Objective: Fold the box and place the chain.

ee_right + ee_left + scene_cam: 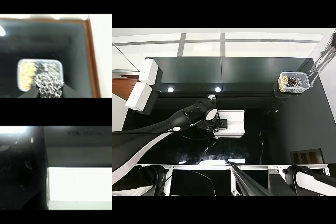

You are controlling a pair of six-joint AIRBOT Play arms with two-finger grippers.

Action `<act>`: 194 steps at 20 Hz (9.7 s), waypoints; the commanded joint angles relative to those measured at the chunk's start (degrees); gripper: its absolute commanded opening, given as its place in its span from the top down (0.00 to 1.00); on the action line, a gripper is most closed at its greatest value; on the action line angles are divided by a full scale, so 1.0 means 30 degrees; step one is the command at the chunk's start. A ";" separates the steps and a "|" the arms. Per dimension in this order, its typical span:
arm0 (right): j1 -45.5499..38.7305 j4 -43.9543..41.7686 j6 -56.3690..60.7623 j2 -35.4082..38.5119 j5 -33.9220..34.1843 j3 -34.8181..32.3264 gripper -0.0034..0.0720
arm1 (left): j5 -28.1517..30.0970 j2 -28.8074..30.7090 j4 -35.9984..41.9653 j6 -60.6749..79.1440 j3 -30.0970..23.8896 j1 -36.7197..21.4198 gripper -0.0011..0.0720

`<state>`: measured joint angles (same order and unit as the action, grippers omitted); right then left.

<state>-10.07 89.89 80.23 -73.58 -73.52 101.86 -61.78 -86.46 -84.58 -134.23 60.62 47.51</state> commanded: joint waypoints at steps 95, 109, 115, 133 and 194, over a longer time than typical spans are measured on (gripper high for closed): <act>0.9369 -0.0940 0.2892 0.5785 -0.2528 -1.1103 0.35 | 0.0007 -0.0015 -0.0007 0.0007 0.0000 -0.0015 0.94; 0.7708 -0.6455 0.6630 0.6841 1.1883 -2.1464 0.35 | 0.0007 -0.0015 -0.0007 0.0007 0.0000 -0.0015 0.94; 0.7708 -0.6455 0.5508 0.6841 1.0579 -2.1464 0.35 | 0.0066 -0.0015 -0.0007 0.0007 0.0000 -0.0015 0.94; 0.7701 -0.6448 0.4954 0.6841 1.0637 -2.1464 0.35 | -0.0117 0.0015 -0.0007 -0.0015 0.0007 -0.0291 0.94; 0.7679 -0.5078 0.4947 0.6841 0.9865 -2.1464 0.35 | 0.2302 0.8816 1.5985 4.8369 -0.9056 -1.2961 0.02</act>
<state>12.99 74.63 95.04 -53.10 -43.94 37.47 -55.90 -56.40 -31.53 -4.82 33.69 5.98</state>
